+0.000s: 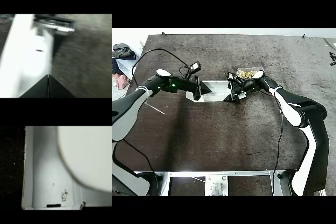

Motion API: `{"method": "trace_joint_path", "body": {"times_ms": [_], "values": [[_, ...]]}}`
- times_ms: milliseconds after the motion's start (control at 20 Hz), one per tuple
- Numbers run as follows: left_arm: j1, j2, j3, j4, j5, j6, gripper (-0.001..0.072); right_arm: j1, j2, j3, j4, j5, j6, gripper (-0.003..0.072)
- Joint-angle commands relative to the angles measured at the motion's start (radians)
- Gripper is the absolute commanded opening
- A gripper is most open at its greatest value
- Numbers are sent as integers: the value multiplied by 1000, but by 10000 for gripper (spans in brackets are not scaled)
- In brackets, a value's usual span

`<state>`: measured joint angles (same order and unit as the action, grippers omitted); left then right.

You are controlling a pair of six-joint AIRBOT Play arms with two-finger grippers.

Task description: Fold the box and place the chain.

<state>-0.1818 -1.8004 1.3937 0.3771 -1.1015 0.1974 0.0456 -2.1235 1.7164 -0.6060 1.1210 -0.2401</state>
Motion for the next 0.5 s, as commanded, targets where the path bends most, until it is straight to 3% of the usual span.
{"method": "trace_joint_path", "body": {"times_ms": [0, 200, 450], "values": [[-11, -53, 108, -3, 82, -43, 9, 0, 0, 1, 1, 0, 0, 322], [-6, -106, 212, 14, 137, -106, 9, 0, 0, 1, 1, 0, 0, 322], [-3, -163, 216, 26, 183, -135, 9, 0, 0, 1, 0, 0, 0, 322]]}}
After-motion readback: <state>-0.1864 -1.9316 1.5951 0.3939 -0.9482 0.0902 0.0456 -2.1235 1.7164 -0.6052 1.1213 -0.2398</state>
